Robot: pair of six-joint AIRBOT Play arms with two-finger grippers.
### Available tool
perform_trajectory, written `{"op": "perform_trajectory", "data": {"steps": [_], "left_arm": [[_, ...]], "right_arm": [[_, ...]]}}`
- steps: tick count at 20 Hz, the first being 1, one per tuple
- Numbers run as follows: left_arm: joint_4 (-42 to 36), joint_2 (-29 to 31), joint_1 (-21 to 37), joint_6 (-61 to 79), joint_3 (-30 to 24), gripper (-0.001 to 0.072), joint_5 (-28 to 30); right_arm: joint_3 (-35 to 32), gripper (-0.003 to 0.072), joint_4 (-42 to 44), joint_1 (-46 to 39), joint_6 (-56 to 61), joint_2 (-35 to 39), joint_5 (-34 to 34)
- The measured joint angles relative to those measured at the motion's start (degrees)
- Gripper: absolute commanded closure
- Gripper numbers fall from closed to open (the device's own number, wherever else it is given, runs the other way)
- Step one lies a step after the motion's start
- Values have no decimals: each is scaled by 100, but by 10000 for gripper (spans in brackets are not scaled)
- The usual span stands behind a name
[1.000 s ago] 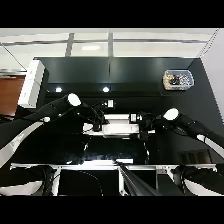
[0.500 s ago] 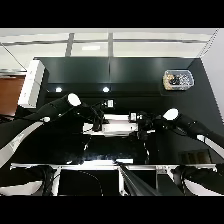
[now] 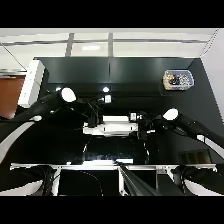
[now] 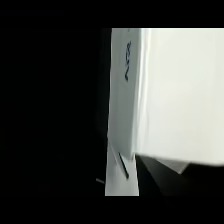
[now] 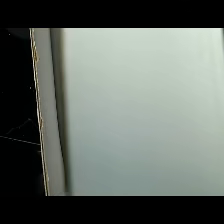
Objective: Fold the box and place the chain.
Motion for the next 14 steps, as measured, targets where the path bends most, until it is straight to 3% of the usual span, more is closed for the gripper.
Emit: {"op": "perform_trajectory", "data": {"steps": [1,2,4,6,9,11,14], "left_arm": [[369,162,28,-389,26,446,-245],[785,332,52,-826,50,679,-553],[1471,603,79,-1646,66,679,-1207],[1606,769,92,-2417,9,679,-1722],[72,872,105,-2651,-433,679,-1974],[-1379,903,111,-2238,-876,679,-1482],[-3397,876,116,-1311,-1421,679,2]], "right_arm": [[0,209,0,0,0,0,0],[0,209,0,0,2,0,-2],[0,209,0,0,2,0,-2],[0,209,-2,0,2,0,-4],[0,209,-2,0,0,0,-7],[0,209,-4,0,2,0,-9],[0,209,-4,0,2,0,-9]]}}
